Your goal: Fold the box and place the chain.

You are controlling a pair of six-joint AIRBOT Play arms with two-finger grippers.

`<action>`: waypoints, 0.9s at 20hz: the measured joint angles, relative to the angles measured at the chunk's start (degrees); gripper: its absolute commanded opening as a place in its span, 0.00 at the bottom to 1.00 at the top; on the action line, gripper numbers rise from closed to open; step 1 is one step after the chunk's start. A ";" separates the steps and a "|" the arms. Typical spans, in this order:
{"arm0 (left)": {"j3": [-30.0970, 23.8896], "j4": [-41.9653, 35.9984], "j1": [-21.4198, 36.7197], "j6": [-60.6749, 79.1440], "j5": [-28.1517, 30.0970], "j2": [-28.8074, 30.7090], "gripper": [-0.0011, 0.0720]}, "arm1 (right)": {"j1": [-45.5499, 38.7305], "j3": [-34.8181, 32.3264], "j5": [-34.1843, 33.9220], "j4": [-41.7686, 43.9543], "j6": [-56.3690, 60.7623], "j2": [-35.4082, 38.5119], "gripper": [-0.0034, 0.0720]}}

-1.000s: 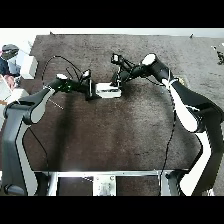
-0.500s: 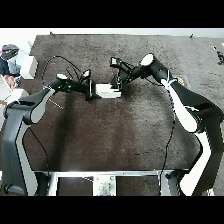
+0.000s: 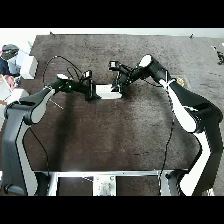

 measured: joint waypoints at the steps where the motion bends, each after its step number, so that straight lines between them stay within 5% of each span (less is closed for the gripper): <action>1: 0.00 0.00 0.00 0.00 0.02 0.00 0.68 | 0.02 0.00 0.74 0.00 0.07 0.00 0.46; 7: 0.00 -0.04 0.02 -0.26 0.15 0.00 0.68 | -1.20 -0.07 1.92 4.33 0.39 0.24 0.46; 8: 0.00 -0.04 0.09 -0.26 0.17 0.00 0.68 | -1.79 -0.07 2.08 6.86 0.42 0.35 0.39; 10: 0.00 -0.04 0.09 -0.24 0.26 0.00 0.68 | -2.89 0.00 1.55 12.52 0.39 0.63 0.06; 18: 0.00 -0.09 0.09 -0.22 0.33 0.00 0.68 | -3.93 -0.07 1.38 21.44 5.44 -3.15 0.06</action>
